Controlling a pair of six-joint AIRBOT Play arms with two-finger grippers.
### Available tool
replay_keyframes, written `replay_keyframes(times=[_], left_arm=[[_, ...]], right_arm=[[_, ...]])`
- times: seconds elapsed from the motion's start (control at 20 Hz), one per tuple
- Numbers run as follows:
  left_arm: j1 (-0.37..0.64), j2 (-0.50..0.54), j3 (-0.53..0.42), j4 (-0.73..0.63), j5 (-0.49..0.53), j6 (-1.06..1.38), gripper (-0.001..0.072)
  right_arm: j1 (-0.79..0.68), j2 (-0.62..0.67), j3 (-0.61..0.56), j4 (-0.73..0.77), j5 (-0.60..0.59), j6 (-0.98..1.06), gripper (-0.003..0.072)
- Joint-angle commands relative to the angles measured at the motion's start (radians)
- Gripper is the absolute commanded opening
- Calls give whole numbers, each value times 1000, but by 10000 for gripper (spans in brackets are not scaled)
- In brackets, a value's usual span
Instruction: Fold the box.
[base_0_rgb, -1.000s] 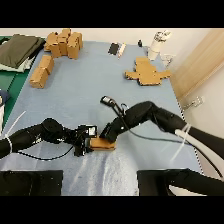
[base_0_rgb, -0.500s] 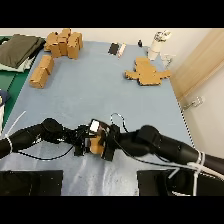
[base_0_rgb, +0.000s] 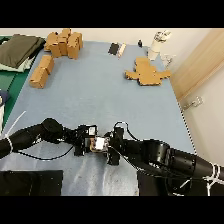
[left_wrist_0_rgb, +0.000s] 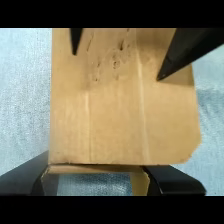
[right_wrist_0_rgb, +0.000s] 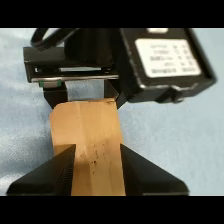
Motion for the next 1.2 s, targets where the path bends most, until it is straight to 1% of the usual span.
replay_keyframes(times=[0.0,0.15,0.25,0.4,0.7,0.8,0.85,0.9,1.0,1.15], left_arm=[[1,-1,0,0,0,0,548],[1,-1,0,0,0,0,548],[1,-1,0,0,0,0,548],[1,-1,0,0,0,0,547],[1,-1,0,0,0,0,547],[1,-1,0,0,0,0,547],[1,-1,0,0,0,0,548],[1,-1,0,0,0,0,548],[1,-1,0,0,0,0,547],[1,-1,0,0,0,0,548]], right_arm=[[5,-33,-4,-6,3,-57,427],[5,-84,-4,-3,5,-66,427],[17,-89,-1,2,11,-103,428],[52,-85,-1,-8,9,-103,428],[72,-88,-1,-164,11,-99,428],[72,-88,-1,-195,10,-98,415],[72,-88,-1,-200,10,-97,397],[72,-88,-1,-202,10,-97,361],[72,-88,-1,-209,10,-97,360],[74,-87,-1,-216,10,-89,340]])
